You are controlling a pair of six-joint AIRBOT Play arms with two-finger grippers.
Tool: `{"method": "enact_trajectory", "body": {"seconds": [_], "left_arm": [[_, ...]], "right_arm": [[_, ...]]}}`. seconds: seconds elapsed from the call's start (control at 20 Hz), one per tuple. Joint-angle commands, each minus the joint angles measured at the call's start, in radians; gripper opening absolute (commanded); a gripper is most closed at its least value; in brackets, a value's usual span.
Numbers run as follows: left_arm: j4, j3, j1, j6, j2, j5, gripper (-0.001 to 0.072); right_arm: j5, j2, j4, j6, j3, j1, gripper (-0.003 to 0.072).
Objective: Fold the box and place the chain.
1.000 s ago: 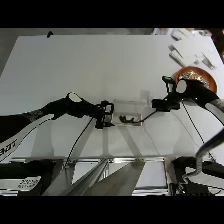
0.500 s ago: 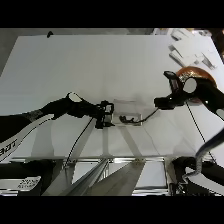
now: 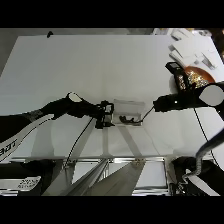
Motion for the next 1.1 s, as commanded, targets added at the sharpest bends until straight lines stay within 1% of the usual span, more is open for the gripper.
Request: {"method": "enact_trajectory", "body": {"seconds": [0.0,0.3,0.55,0.9,1.05], "left_arm": [[0.0,0.001,0.0,0.0,0.0,0.0,0.0195],[0.0,0.001,0.0,0.0,0.0,0.0,0.0195],[0.0,0.001,0.0,0.0,0.0,0.0,0.0195],[0.0,0.001,0.0,0.0,0.0,0.0,0.0195],[0.0,0.001,0.0,0.0,0.0,0.0,0.0195]], "right_arm": [[0.002,0.034,0.019,0.003,0.0,0.066,0.0018],[0.006,0.034,0.032,0.011,0.0,0.083,0.0018],[0.008,0.041,0.123,-0.002,0.0,0.083,0.0018],[-0.023,0.155,0.247,-0.047,0.0,0.083,0.0018],[-0.029,0.182,0.302,-0.085,0.0,0.083,0.0018]]}}
